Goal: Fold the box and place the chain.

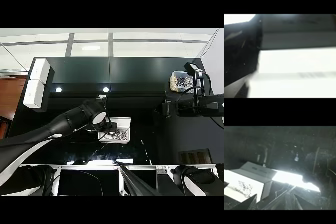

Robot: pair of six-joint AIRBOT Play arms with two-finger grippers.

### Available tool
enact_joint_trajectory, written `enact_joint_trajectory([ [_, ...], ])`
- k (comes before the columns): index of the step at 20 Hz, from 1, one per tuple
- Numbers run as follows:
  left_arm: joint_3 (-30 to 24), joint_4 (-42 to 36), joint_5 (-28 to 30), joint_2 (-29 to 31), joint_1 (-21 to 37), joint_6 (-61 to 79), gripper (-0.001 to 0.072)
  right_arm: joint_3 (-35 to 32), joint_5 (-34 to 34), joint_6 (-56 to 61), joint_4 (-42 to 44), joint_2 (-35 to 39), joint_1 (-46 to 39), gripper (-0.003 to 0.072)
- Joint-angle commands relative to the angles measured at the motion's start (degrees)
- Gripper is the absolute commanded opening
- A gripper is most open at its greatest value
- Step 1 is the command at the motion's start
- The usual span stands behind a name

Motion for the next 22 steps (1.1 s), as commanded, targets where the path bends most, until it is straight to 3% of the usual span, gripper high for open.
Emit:
enact_joint_trajectory([
  [1, 1.7, -1.5, -4.9, 6.2, 0.1, 19.6, 0.0625, 0.1, -0.4, 0.0, -0.1, 0.1, -0.2, 0.0547],
  [4, -1.5, -1.6, -10.0, 15.6, 2.9, 38.7, 0.0625, 0.1, -0.6, 0.0, 0.0, 0.1, -0.2, 0.0547],
  [6, -6.0, -6.4, -11.0, 22.3, 10.4, 46.8, 0.0625, 0.1, -0.5, 0.0, 0.0, 0.1, -0.2, 0.0547],
  [9, -18.6, -29.7, -2.2, 30.9, 26.4, 64.4, 0.0625, 0.1, -1.7, 0.0, -0.2, 0.1, -0.2, 0.0547],
  [11, -27.8, -45.4, 2.1, 33.5, 34.8, 79.2, 0.0624, 0.1, -2.6, 0.0, -0.1, 0.1, -0.2, 0.0547],
  [13, -34.5, -52.9, 3.2, 33.3, 39.8, 97.9, 0.0633, 0.1, -2.8, 0.5, -0.1, 0.1, -0.2, 0.0547],
  [14, -36.9, -53.8, 4.9, 33.0, 40.6, 107.7, 0.0717, 0.0, -2.7, 0.5, -0.1, 0.1, -0.2, 0.0547],
  [19, -42.8, -51.4, 15.3, 29.2, 36.4, 142.5, 0.0720, 0.1, -2.7, 0.4, 0.0, 0.1, 0.0, 0.0547],
  [22, -41.6, -51.1, 22.1, 24.1, 33.7, 148.6, 0.0720, 0.0, -2.7, 0.4, 0.4, 0.1, 0.3, 0.0547],
])
